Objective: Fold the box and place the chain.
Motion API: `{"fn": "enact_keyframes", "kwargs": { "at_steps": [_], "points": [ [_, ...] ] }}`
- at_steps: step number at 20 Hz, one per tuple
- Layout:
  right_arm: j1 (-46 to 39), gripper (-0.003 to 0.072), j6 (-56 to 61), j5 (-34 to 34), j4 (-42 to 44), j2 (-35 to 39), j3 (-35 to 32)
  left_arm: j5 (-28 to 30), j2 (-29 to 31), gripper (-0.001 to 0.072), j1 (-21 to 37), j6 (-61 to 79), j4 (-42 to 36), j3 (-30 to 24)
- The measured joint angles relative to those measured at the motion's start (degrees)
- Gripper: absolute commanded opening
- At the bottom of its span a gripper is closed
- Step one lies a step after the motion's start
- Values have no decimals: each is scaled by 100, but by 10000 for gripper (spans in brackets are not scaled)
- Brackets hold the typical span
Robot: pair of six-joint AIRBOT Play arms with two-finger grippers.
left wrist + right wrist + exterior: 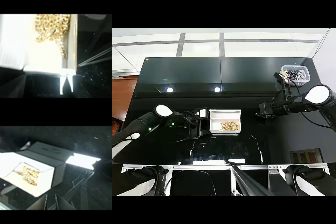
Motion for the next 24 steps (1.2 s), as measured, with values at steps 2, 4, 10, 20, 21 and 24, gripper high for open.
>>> {"fn": "enact_keyframes", "kwargs": {
  "at_steps": [2,4,10,20,21,24],
  "points": [
    [0,115,0,-2,2,0,0,46,-87,716,-81,17,-55,26],
    [0,115,0,-4,0,0,0,98,-146,716,-122,28,-94,57],
    [0,115,-2,-52,0,0,0,114,-227,294,-208,31,-157,111],
    [942,689,-719,-2210,490,-391,0,186,-236,295,-374,33,-157,118],
    [1058,689,-1019,-2236,529,-509,0,186,-236,295,-376,33,-157,118],
    [1259,689,-2223,-2009,579,-675,24,190,-236,295,-378,33,-155,118]
  ]
}}
